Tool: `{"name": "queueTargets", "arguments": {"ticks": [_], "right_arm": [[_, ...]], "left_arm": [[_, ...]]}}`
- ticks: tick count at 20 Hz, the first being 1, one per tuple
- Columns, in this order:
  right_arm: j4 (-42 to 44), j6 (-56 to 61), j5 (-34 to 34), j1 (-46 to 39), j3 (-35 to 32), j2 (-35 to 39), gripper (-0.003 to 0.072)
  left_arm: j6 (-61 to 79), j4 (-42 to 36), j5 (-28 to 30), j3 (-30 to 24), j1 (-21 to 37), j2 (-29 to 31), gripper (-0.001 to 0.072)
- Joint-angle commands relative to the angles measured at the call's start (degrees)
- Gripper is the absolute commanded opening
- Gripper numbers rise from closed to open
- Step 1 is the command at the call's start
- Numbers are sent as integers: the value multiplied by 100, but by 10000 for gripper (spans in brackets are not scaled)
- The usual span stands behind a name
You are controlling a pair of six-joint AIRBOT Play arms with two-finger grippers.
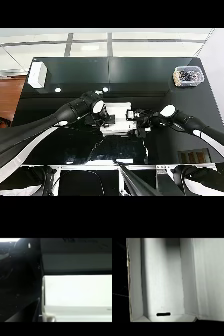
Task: Fold the box and place the chain.
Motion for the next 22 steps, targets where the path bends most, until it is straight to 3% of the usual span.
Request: {"name": "queueTargets", "arguments": {"ticks": [1,4,8,11,12,14,15,18,21,22], "right_arm": [[2,0,4,2,7,-4,162],[2,0,4,2,7,-4,161],[2,0,4,2,7,-4,162],[2,0,4,2,7,-4,161],[2,0,4,2,7,-4,162],[2,0,4,2,7,-4,162],[2,0,4,2,7,-4,162],[2,0,4,2,7,-4,162],[2,0,4,2,7,-4,162],[2,2,4,2,7,-4,162]], "left_arm": [[-50,61,-61,7,0,-35,289],[-52,-46,-96,7,-4,-125,286],[-181,-72,-68,37,-13,-129,27],[-177,-162,-68,50,-11,-129,29],[-177,-201,-68,50,-4,-129,72],[-179,-188,-101,55,0,-129,368],[-179,-157,-125,55,2,-129,451],[-188,-66,-155,52,0,-131,458],[-400,-50,-232,48,0,-138,297],[-463,-52,-258,48,0,-138,193]]}}
